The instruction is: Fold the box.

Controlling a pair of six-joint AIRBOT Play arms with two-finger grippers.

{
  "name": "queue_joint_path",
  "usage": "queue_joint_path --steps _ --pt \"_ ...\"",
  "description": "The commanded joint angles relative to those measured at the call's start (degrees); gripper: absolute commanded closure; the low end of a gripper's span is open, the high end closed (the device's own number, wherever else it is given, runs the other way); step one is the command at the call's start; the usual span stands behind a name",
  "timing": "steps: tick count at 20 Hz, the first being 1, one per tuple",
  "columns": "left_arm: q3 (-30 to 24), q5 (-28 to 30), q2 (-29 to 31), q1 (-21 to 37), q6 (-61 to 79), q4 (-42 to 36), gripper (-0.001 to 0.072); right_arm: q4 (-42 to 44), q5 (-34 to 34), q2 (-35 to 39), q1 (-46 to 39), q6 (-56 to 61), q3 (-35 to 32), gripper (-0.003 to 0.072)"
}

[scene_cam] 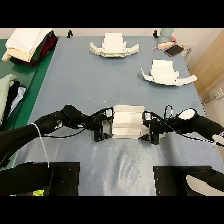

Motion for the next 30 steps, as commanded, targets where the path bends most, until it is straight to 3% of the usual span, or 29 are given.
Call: queue_joint_path --steps 1,9,18,20,30 --pt "0.59 1.7 -1.86 -1.62 0.24 -0.42 0.0011 0.02 0.0 -0.04 0.04 0.0 0.04 0.0174" --pt "2.56 2.99 -5.35 -3.85 0.22 -2.05 0.0012 0.02 0.02 -0.04 0.04 0.0 0.04 0.0174" --pt "2.67 3.76 -5.4 -4.85 0.0 -1.81 0.0014 0.02 0.0 -0.04 0.04 0.0 0.04 0.0174" --pt "2.67 3.76 -5.4 -4.87 0.22 -1.84 0.0221 0.02 0.0 -0.04 0.04 0.0 0.04 0.0174" --pt "2.67 3.45 -5.4 -4.85 0.17 -1.66 0.023 0.02 0.0 -0.04 0.04 0.0 0.04 0.0174"
